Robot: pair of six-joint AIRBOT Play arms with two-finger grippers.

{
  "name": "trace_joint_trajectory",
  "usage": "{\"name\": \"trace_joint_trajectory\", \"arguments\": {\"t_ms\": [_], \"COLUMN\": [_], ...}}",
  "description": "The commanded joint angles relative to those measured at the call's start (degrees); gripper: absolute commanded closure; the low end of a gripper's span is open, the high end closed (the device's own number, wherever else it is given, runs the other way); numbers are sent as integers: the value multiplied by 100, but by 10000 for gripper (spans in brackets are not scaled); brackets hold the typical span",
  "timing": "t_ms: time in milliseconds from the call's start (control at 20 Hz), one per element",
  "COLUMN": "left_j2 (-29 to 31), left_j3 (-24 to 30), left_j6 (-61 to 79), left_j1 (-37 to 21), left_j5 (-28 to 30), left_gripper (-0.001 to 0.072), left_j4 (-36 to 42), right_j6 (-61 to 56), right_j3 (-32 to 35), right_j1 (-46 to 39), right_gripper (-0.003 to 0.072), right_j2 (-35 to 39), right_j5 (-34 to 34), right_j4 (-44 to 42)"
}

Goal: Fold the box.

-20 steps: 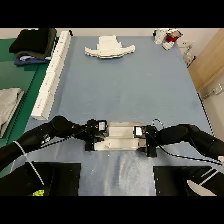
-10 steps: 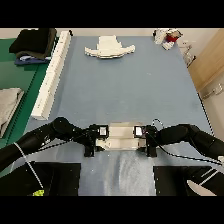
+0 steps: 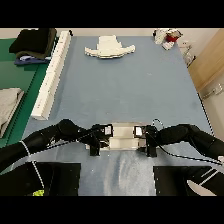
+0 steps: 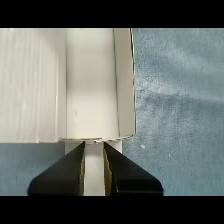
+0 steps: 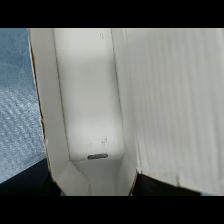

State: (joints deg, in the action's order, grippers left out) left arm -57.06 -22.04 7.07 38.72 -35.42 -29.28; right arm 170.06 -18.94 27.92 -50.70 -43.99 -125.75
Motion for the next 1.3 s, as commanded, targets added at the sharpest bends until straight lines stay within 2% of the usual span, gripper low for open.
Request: {"name": "trace_joint_trajectory", "arguments": {"t_ms": [0,200,400,450,500,550,700,750,800,850,900,1000,1100,1250], "left_j2": [-13,-13,-116,-164,-208,-234,-238,-238,-238,-229,-199,-52,243,905], "left_j3": [-9,-9,-9,-7,-7,-9,-9,-9,-9,-9,-9,-9,-9,-9], "left_j6": [4,63,61,59,57,52,52,35,39,33,-105,-706,-1982,-4266], "left_j1": [168,243,275,275,275,275,273,273,273,271,267,212,24,-533], "left_j5": [280,385,345,343,334,334,339,339,348,348,354,352,304,-291], "left_gripper": [548,547,542,482,244,152,153,239,467,664,696,696,696,696], "left_j4": [284,664,680,678,682,708,704,704,699,697,675,426,0,-920], "right_j6": [0,0,0,0,0,0,0,0,0,0,0,0,0,0], "right_j3": [-2,-4,-4,-2,-4,-4,-4,-2,-4,-4,-2,-4,-4,-2], "right_j1": [2,4,2,2,2,2,2,2,2,2,4,2,2,2], "right_gripper": [171,171,171,171,171,171,171,171,171,171,171,171,171,171], "right_j2": [4,4,4,4,4,4,4,4,4,4,4,4,4,4], "right_j5": [0,0,2,0,0,0,0,0,0,0,0,0,2,2], "right_j4": [-2,-2,-2,-2,-2,-2,-2,-2,-2,-2,-2,-2,-2,-2]}}
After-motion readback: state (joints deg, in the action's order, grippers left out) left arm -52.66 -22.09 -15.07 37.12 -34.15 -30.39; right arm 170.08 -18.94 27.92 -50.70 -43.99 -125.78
